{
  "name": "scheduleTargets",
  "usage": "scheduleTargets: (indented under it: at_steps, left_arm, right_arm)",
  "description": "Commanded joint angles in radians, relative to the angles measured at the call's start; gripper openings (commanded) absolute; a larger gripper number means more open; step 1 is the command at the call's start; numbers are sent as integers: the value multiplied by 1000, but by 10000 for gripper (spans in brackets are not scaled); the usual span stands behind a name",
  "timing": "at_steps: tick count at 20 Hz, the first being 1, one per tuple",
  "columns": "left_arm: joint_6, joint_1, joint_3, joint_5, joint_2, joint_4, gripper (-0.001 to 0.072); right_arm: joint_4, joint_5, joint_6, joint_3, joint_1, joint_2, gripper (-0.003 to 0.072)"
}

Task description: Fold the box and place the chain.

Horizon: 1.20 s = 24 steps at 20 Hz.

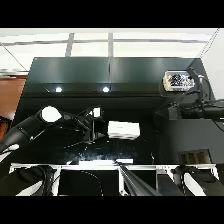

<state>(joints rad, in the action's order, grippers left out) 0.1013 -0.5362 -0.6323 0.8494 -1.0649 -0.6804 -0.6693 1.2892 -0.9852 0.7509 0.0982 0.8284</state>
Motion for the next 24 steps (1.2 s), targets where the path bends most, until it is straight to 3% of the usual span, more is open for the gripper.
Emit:
scheduleTargets:
  at_steps: [1,3,5,10,24]
  left_arm:
    - [125,-88,-44,-25,8,-24,707]
    - [147,-162,-101,-88,-70,-24,707]
    - [160,-206,-184,-86,-181,-25,706]
    - [237,-237,-334,-77,-355,-26,707]
    - [247,-233,-346,-23,-370,-79,706]
  right_arm:
    - [-20,-35,-6,1,53,-19,12]
    - [-21,-44,-6,1,53,-19,12]
    - [-21,-37,-6,1,53,-19,12]
    - [-24,-28,-5,1,52,-19,12]
    - [-24,-34,21,1,52,-19,12]
